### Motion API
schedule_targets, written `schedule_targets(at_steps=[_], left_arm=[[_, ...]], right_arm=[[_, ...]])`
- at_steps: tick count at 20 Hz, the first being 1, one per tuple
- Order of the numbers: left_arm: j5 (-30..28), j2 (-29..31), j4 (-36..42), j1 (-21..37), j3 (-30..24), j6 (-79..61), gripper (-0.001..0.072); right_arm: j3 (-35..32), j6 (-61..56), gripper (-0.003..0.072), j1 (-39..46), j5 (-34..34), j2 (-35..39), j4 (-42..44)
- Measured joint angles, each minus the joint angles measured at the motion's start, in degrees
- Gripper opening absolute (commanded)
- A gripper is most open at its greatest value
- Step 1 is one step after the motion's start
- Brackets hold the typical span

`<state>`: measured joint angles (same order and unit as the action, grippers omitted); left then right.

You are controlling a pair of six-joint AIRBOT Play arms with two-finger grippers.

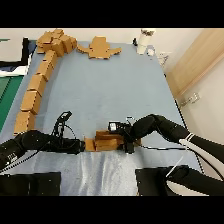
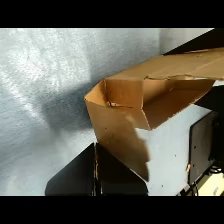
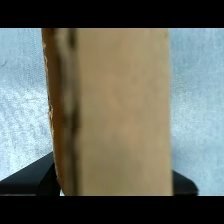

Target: Fold the box.

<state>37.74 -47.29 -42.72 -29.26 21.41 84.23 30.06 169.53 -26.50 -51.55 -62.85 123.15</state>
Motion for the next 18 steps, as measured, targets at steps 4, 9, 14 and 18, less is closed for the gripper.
schedule_targets(at_steps=[4,9,14,18], left_arm=[[-0.42,-2.75,8.39,0.04,0.02,-8.41,0.0281],[0.94,-3.85,12.11,0.04,0.07,-12.92,0.0280],[0.66,-4.11,12.09,0.13,0.13,-13.55,0.0281],[3.41,-4.11,11.69,3.13,0.74,-13.92,0.0279]], right_arm=[[0.00,0.00,0.0447,0.00,0.00,0.00,0.00],[0.00,0.00,0.0446,0.00,0.02,0.00,0.02],[0.00,0.00,0.0447,0.00,0.00,0.00,0.02],[0.00,-0.07,0.0446,0.00,0.00,0.00,0.02]])
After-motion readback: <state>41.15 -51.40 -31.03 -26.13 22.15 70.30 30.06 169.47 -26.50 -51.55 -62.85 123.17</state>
